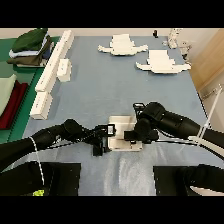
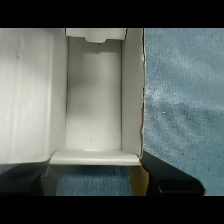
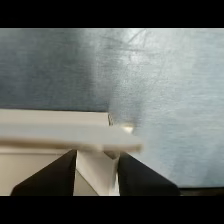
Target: Fold the box.
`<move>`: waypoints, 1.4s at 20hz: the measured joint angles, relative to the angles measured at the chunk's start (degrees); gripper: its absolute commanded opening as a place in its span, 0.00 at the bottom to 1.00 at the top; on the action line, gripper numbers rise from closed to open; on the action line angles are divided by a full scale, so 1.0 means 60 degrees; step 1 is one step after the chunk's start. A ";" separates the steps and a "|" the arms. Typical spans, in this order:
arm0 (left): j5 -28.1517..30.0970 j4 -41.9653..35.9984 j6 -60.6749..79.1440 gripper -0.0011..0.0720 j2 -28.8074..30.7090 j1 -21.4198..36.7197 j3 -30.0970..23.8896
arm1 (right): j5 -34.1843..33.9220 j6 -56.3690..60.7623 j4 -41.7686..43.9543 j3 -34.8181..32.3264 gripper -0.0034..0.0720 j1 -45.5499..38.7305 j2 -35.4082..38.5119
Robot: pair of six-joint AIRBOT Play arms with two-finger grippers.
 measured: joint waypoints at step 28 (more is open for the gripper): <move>0.0000 -0.0004 0.0000 0.71 0.0000 0.0007 0.0000 | -0.0095 0.1384 -0.0787 0.0098 0.42 0.0477 -0.0586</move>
